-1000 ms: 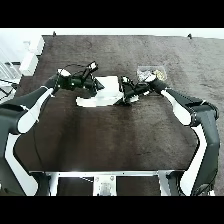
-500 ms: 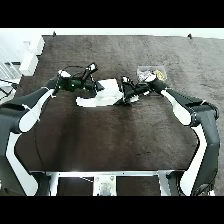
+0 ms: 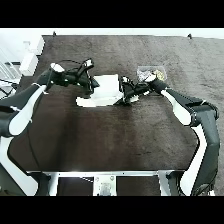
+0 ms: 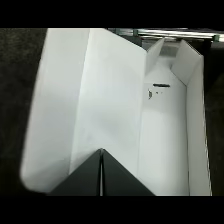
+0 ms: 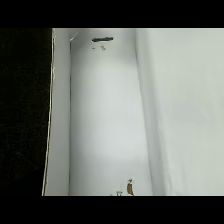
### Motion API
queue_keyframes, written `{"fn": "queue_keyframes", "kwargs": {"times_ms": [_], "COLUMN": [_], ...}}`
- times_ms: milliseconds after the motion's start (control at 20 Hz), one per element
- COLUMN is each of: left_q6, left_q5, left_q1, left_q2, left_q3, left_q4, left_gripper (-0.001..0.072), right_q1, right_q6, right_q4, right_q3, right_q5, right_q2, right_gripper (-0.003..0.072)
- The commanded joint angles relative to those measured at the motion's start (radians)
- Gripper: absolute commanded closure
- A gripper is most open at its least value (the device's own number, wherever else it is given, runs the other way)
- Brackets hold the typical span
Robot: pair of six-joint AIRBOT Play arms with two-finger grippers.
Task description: Fold the box and place the chain.
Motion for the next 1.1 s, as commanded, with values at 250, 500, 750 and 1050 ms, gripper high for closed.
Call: {"fn": "queue_keyframes", "kwargs": {"times_ms": [250, 500, 750, 1050], "left_q6": [-0.159, -0.159, -0.168, -0.185], "left_q5": [-0.236, -0.177, -0.113, -0.101], "left_q1": [0.041, -0.009, -0.047, -0.068], "left_q2": [0.071, 0.061, 0.035, 0.034], "left_q3": [0.005, -0.055, -0.069, -0.069], "left_q4": [0.337, 0.387, 0.408, 0.393], "left_gripper": [0.0045, 0.0045, 0.0046, 0.0046], "right_q1": [0.000, 0.000, 0.000, 0.000], "right_q6": [0.001, 0.001, 0.001, 0.001], "right_q4": [0.001, 0.001, 0.001, 0.001], "right_q3": [0.000, 0.000, 0.000, 0.000], "right_q5": [0.000, 0.000, 0.000, 0.000], "right_q2": [0.000, 0.000, 0.000, 0.000], "right_gripper": [0.0230, 0.0230, 0.0230, 0.0230]}}
